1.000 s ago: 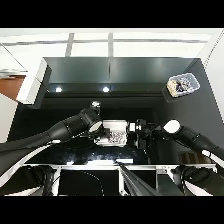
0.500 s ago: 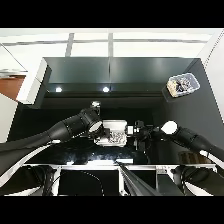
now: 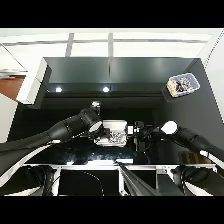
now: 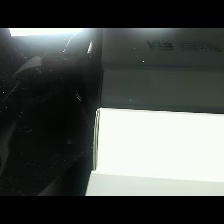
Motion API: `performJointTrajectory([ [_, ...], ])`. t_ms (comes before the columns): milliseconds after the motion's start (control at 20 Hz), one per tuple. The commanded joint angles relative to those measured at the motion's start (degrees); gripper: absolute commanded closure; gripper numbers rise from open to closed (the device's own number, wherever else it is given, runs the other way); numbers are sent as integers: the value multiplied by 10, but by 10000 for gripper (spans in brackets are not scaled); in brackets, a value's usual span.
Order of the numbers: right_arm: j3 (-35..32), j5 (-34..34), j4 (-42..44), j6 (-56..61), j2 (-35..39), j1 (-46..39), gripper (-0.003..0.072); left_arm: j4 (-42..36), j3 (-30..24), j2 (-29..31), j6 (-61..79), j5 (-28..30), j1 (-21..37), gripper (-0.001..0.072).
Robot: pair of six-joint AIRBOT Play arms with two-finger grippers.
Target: Fold the box and place the chain.
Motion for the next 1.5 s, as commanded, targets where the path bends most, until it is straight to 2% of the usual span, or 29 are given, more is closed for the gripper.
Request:
performJointTrajectory([
  [0,0,16,-58,76,14,0,630,-1,0,0,0,0,0,681],
  [100,1,32,-104,172,45,-3,631,-1,0,0,0,0,0,681],
  [250,25,110,-136,294,105,-26,631,-1,0,0,0,2,0,681],
  [450,84,223,-115,381,161,-56,631,-2,0,0,-2,4,0,681],
  [550,120,255,-61,404,163,-57,631,-2,0,0,-2,4,0,681],
  [750,136,227,110,403,162,-55,631,-7,0,0,-2,7,0,681],
  [800,136,206,118,403,161,-50,631,-10,0,0,-2,10,0,681],
  [900,136,179,78,404,153,-34,630,-12,0,0,-2,15,0,681],
  [950,135,180,52,415,145,-29,607,-12,0,0,-2,15,0,681],
  [1000,135,180,31,436,136,-27,438,-12,0,0,-2,14,0,681],
  [1050,135,179,8,456,133,-28,183,-12,0,0,-2,15,0,682],
  [1100,136,174,-11,469,133,-34,67,-12,0,0,-2,15,0,682],
  [1450,137,251,-20,481,136,-180,76,-12,0,0,-28,29,0,678],
])
